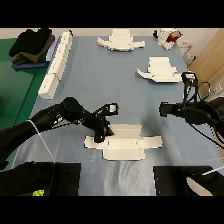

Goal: Fold the box.

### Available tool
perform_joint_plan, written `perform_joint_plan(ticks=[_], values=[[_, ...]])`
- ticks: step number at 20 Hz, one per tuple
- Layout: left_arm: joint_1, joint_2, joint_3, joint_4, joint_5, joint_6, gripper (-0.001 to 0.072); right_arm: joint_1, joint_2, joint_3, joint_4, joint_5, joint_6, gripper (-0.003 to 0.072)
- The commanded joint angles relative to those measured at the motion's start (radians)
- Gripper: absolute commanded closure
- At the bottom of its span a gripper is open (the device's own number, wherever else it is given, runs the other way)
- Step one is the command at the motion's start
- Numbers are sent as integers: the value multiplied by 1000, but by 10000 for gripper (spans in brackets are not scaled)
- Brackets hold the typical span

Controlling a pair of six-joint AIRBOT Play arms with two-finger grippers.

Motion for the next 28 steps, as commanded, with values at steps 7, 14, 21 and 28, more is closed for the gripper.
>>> perform_joint_plan(ticks=[7,14,21,28], values=[[0,0,-1,4,-12,-16,697,2,2,1,256,-216,-56,414],[0,0,-2,4,-12,-16,697,257,42,-31,527,-453,-154,684],[0,0,-1,4,-12,-16,697,933,154,-137,242,-269,-64,278],[0,0,-1,4,-14,-16,697,1023,-103,-151,-32,-55,-139,80]])
